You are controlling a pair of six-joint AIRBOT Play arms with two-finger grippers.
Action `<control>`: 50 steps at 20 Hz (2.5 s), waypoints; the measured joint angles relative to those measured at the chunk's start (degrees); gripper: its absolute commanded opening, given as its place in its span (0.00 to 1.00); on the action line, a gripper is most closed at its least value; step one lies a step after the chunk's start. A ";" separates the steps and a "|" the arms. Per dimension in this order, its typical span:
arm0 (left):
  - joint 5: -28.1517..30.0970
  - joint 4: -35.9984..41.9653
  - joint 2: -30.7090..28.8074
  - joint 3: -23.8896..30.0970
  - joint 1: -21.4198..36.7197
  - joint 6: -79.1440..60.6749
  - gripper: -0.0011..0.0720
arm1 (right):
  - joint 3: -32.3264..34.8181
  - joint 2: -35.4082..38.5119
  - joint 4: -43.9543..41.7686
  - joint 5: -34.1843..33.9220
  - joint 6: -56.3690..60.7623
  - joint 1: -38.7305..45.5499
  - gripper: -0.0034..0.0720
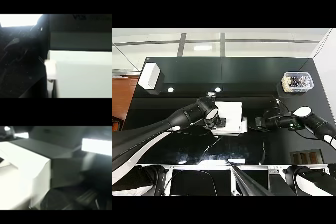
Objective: Fold the box and place the chain.
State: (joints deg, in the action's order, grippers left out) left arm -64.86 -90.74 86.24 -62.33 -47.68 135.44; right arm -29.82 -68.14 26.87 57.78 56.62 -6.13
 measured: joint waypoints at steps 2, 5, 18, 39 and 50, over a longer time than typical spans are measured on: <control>0.02 0.00 0.00 0.00 0.00 0.00 0.05 | -1.03 -0.07 -0.33 1.81 -0.17 -0.20 0.97; 0.02 -0.02 0.00 0.00 0.00 0.00 0.05 | -1.81 -0.13 -2.03 3.63 -0.35 -0.83 0.97; 0.04 -0.02 0.00 0.00 0.00 0.02 0.05 | -6.29 -0.13 1.25 -6.01 12.94 -12.41 0.80; 0.11 -0.02 0.00 0.00 0.00 0.00 0.05 | -15.67 -4.09 30.12 -12.20 40.57 -25.68 0.55; 0.17 0.00 0.00 0.00 0.00 0.02 0.05 | -27.65 -11.65 50.47 2.29 62.31 -32.44 0.37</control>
State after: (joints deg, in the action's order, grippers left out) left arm -64.69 -90.74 86.24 -62.33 -47.68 135.46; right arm -57.47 -79.79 77.34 60.07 118.93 -38.57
